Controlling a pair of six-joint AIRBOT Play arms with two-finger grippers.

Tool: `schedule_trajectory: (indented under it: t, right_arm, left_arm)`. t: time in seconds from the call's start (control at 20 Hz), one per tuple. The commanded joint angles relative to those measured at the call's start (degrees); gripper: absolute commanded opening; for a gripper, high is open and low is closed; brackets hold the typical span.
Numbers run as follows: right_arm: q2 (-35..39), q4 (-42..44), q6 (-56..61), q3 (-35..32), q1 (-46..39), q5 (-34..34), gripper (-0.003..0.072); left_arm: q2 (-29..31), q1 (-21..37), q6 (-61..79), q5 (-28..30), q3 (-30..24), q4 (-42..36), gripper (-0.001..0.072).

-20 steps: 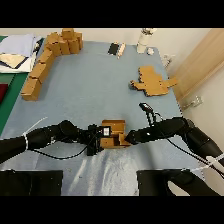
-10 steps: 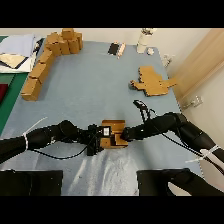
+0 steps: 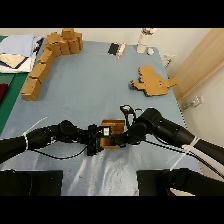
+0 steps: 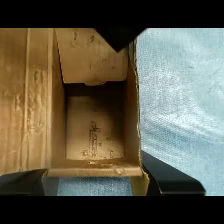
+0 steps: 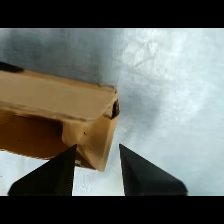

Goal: Fold the box.

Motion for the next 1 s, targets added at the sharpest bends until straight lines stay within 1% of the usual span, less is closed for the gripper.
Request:
schedule_trajectory:
  t: [0.0,0.1,0.2,0.35,0.4,0.5,0.6,0.75,0.8,0.9,0.95]
  right_arm:
    - [-4.6,-3.5,8.5,4.3,4.4,-2.0,0.0395]
    - [-7.5,-3.9,12.0,6.5,4.8,-4.7,0.0395]
    - [-10.6,-4.2,12.9,8.0,4.8,-6.7,0.0395]
    - [-13.2,-5.5,14.7,8.8,4.8,-8.5,0.0395]
    - [-13.5,-6.1,15.4,8.8,4.8,-9.2,0.0369]
    - [-13.6,-6.7,15.6,8.8,4.8,-10.4,0.0156]
    - [-13.6,-6.7,15.6,8.8,4.9,-10.9,0.0014]
    - [-13.5,-6.7,15.5,8.8,4.9,-11.2,0.0006]
    - [-13.4,-6.7,14.9,8.8,4.9,-11.2,0.0013]
    - [-12.3,-6.6,13.8,9.4,4.9,-12.2,0.0314]
    - [-11.1,-6.6,13.8,10.1,4.9,-13.3,0.0414]
  left_arm:
    - [0.0,0.0,0.0,0.0,0.0,0.0,0.0452]
    - [0.1,0.0,0.0,0.0,0.0,0.0,0.0452]
    - [0.1,0.0,0.0,0.0,0.0,0.0,0.0452]
    - [0.0,0.0,0.0,0.0,0.0,0.0,0.0452]
    - [0.0,0.0,0.0,0.0,0.0,0.0,0.0452]
    - [0.1,0.0,0.0,0.0,0.0,0.0,0.0452]
    - [0.0,0.0,0.0,0.0,0.0,0.0,0.0452]
    - [0.0,0.0,0.0,0.0,0.0,0.0,0.0452]
    - [0.1,0.0,0.0,0.0,0.0,0.0,0.0452]
    - [0.0,0.0,0.0,0.0,0.0,0.0,0.0452]
    - [0.1,0.0,0.0,0.0,0.0,0.0,0.0452]
